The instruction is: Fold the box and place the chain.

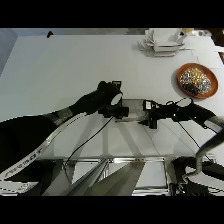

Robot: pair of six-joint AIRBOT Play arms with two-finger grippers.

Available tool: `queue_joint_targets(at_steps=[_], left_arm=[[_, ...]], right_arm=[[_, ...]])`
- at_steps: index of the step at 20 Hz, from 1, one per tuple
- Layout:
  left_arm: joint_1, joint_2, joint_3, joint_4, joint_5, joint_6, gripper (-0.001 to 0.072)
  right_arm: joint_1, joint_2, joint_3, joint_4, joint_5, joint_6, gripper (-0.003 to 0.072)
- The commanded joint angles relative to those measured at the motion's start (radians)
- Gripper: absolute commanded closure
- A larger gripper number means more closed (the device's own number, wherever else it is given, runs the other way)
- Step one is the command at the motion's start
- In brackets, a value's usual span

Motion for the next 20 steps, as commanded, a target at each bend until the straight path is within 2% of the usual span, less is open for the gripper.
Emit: queue_joint_targets(at_steps=[1, 2, 11, 12, 13, 15, 20], left_arm=[[-0.011, -0.031, 0.031, 0.035, -0.025, -0.116, 0.0398], [-0.011, -0.031, 0.031, 0.045, -0.025, -0.123, 0.0444], [-0.037, -0.055, 0.031, 0.063, -0.006, -0.123, 0.0465], [-0.040, -0.057, 0.031, 0.065, -0.006, -0.123, 0.0517], [-0.040, -0.056, 0.031, 0.069, -0.007, -0.123, 0.0609], [-0.040, -0.056, 0.031, 0.068, -0.007, -0.123, 0.0698], [-0.040, -0.056, 0.031, 0.068, -0.011, -0.122, 0.0681]], right_arm=[[0.001, 0.000, 0.000, 0.000, 0.000, 0.000, 0.0138], [0.001, 0.000, 0.000, 0.000, 0.000, 0.000, 0.0138], [0.001, 0.000, 0.000, 0.000, 0.000, 0.000, 0.0138], [0.001, 0.000, 0.000, 0.000, 0.000, 0.000, 0.0138], [0.001, 0.000, 0.000, 0.000, 0.000, 0.000, 0.0138], [0.001, 0.000, 0.000, 0.000, 0.000, 0.000, 0.0138], [0.001, 0.000, 0.000, 0.000, 0.000, 0.000, 0.0138]])
